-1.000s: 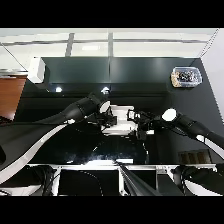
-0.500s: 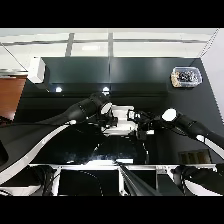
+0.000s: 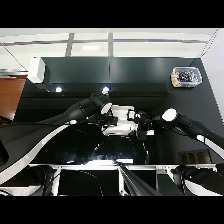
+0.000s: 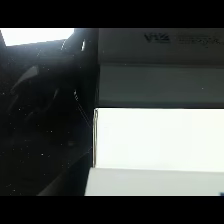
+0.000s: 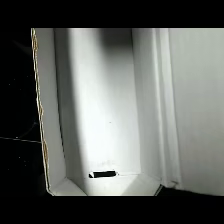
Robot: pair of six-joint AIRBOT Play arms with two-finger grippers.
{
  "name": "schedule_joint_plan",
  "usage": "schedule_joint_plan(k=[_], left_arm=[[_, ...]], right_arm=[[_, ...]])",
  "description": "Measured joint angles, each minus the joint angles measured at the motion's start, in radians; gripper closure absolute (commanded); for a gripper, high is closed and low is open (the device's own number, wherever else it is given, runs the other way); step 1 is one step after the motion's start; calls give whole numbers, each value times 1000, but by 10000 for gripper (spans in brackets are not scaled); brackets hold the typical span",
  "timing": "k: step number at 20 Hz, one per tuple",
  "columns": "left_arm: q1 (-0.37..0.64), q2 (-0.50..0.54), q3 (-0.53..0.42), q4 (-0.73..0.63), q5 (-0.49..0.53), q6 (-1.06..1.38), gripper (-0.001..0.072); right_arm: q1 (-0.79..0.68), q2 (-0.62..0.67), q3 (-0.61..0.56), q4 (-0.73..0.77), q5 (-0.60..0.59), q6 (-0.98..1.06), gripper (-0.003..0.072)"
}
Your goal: Fold the box and place the chain.
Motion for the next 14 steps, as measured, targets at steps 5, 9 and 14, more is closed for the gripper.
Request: schedule_joint_plan(k=[5, 9, 14], left_arm=[[1, 0, 0, -6, 4, -7, 414], [1, 0, 0, -4, 3, -26, 436], [2, 0, 0, -3, -6, -47, 684]], right_arm=[[0, 0, 0, 0, 0, 0, 283], [0, 0, 0, 0, -1, -1, 283], [0, 0, 0, 0, -1, -3, 283]])
